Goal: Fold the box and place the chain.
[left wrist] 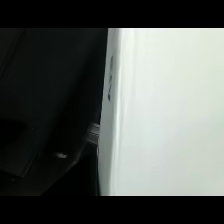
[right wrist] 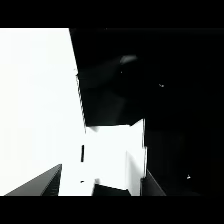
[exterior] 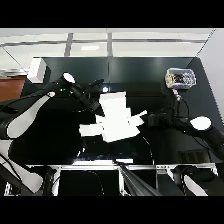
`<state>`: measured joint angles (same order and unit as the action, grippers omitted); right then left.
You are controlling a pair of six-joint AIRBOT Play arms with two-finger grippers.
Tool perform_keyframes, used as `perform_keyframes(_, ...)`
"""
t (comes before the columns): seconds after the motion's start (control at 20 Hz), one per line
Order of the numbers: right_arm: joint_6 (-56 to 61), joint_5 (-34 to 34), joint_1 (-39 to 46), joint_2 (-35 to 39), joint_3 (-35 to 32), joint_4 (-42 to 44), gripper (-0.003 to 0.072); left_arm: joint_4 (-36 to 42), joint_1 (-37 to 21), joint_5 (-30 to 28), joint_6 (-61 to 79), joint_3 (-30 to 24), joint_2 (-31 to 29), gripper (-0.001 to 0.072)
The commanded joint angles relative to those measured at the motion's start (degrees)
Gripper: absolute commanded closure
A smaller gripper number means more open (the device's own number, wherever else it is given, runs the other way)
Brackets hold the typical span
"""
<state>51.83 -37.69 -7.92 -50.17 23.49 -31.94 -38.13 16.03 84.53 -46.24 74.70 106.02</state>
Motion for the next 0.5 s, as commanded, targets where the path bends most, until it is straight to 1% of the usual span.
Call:
perform_keyframes(0.0,-0.20,-6.14,1.46,0.07,6.19,-15.26,0.0112,-0.22,0.00,-0.22,0.37,0.04,-0.11,0.0684)
perform_keyframes(0.15,-0.20,-15.74,3.08,0.09,14.73,-27.12,0.0113,-0.22,0.48,-0.07,0.61,0.00,-2.21,0.0687)
perform_keyframes(0.25,-0.22,-20.00,3.19,0.09,18.25,-32.68,0.0116,-0.17,1.99,-0.90,2.80,-1.53,-5.53,0.0688)
perform_keyframes(0.3,-0.20,-20.39,3.21,0.09,19.08,-34.45,0.0116,-0.15,3.06,-2.89,4.37,-3.50,-7.87,0.0688)
perform_keyframes(0.35,-0.20,-20.28,3.23,0.09,19.34,-34.73,0.0116,-0.17,4.46,-6.10,6.32,-6.10,-10.91,0.0688)
perform_keyframes(0.4,-0.20,-20.11,3.17,0.09,19.34,-33.92,0.0116,-0.17,5.79,-9.57,9.53,-8.74,-14.01,0.0688)
perform_keyframes(0.45,-0.20,-20.15,3.08,0.09,19.32,-31.32,0.0116,0.07,7.23,-14.19,13.84,-11.63,-17.40,0.0688)
